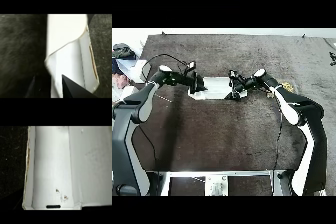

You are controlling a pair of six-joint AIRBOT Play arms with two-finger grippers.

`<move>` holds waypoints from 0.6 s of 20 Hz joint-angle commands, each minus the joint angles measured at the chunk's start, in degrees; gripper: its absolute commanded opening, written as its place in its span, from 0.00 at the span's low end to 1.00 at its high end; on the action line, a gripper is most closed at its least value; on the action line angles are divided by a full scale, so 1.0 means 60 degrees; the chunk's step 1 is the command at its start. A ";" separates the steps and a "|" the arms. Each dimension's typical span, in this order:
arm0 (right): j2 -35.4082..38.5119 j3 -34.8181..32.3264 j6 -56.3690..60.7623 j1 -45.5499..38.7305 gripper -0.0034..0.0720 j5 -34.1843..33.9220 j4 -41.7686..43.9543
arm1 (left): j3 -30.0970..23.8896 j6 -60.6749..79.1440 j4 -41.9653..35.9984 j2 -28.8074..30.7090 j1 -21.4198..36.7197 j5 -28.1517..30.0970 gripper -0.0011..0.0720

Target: Fold the box and place the chain.

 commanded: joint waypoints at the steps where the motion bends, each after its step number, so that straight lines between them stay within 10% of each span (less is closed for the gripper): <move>1: -0.0007 0.0004 0.0004 0.0007 0.49 0.0011 0.0004 | 0.0007 -0.0372 -0.0004 0.0441 0.0528 -0.0634 0.50; 5: -0.0007 0.0004 0.0004 0.0007 0.49 0.0015 0.0007 | 0.0007 -0.0958 0.0007 0.1089 0.0914 -0.1523 0.49; 7: -0.0007 0.0004 0.0004 0.0007 0.49 0.0011 0.0007 | 0.0004 -0.1093 0.0098 0.1395 0.0907 -0.1810 0.02; 12: -0.0007 0.0004 0.0004 0.0007 0.49 0.0011 0.0007 | -0.0441 -0.2011 0.0095 0.2514 0.0871 -0.1096 0.02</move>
